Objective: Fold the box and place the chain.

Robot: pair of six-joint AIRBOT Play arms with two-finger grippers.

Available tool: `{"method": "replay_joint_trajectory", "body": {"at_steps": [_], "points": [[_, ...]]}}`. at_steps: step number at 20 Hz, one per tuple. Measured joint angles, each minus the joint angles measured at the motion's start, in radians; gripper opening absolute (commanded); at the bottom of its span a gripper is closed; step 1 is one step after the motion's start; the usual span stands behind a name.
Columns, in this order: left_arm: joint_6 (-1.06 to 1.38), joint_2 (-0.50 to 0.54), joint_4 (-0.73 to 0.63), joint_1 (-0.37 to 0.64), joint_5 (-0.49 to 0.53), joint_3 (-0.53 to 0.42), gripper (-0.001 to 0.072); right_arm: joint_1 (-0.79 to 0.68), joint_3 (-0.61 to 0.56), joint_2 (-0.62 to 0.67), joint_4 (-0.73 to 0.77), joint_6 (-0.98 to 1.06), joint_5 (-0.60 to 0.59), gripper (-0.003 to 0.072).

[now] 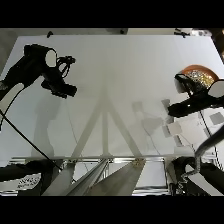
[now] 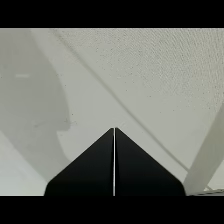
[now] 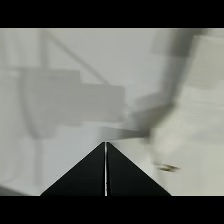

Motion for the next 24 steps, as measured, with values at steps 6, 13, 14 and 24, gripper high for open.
{"method": "replay_joint_trajectory", "body": {"at_steps": [6, 13, 14, 24], "points": [[0.0, 0.0, 0.0, 0.0, 0.0, 0.0, 0.0013, -0.232, 0.059, -0.018, -0.441, 0.011, -0.103, 0.0529], [0.0, 0.0, 0.0, 0.0, 0.0, 0.0, 0.0013, -0.574, 0.071, -0.091, -0.537, -0.208, -0.263, 0.0505], [0.0, 0.0, 0.0, 0.0, 0.0, 0.0, 0.0013, -0.592, 0.072, -0.109, -0.539, -0.233, -0.28, 0.0472], [0.0, 0.0, 0.0, 0.0, 0.0, 0.0, 0.0013, -0.637, 0.081, -0.27, -0.4, -0.486, -0.283, 0.0462]]}}
